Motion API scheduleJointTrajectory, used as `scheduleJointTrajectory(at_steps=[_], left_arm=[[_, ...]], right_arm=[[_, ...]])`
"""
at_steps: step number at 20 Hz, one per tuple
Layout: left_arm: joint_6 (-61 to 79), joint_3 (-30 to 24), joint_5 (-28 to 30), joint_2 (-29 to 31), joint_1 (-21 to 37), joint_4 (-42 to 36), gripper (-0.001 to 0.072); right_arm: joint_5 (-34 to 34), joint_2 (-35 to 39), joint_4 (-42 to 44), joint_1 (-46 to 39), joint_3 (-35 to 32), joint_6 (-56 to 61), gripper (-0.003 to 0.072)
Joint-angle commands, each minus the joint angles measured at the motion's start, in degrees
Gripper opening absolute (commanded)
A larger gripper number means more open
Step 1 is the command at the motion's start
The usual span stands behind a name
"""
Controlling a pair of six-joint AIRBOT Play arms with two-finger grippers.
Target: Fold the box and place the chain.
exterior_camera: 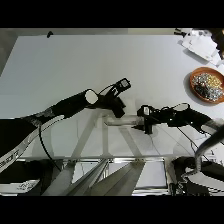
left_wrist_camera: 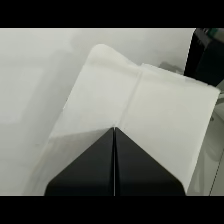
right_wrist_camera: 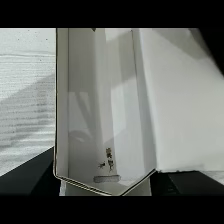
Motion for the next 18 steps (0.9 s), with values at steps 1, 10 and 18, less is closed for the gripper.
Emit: scheduleJointTrajectory(at_steps=[1,10,18], left_arm=[[-2.93,0.00,-1.75,-1.25,0.15,1.81,0.0003],[-0.92,0.04,-1.01,8.26,0.15,2.78,0.0098],[-2.60,0.02,-13.99,28.52,0.15,21.62,0.0191]], right_arm=[[0.13,0.02,-0.13,0.07,0.02,-0.07,0.0418],[0.13,0.02,-0.11,0.07,0.02,-0.07,0.0418],[0.13,0.02,-0.11,0.07,0.02,-0.07,0.0418]])
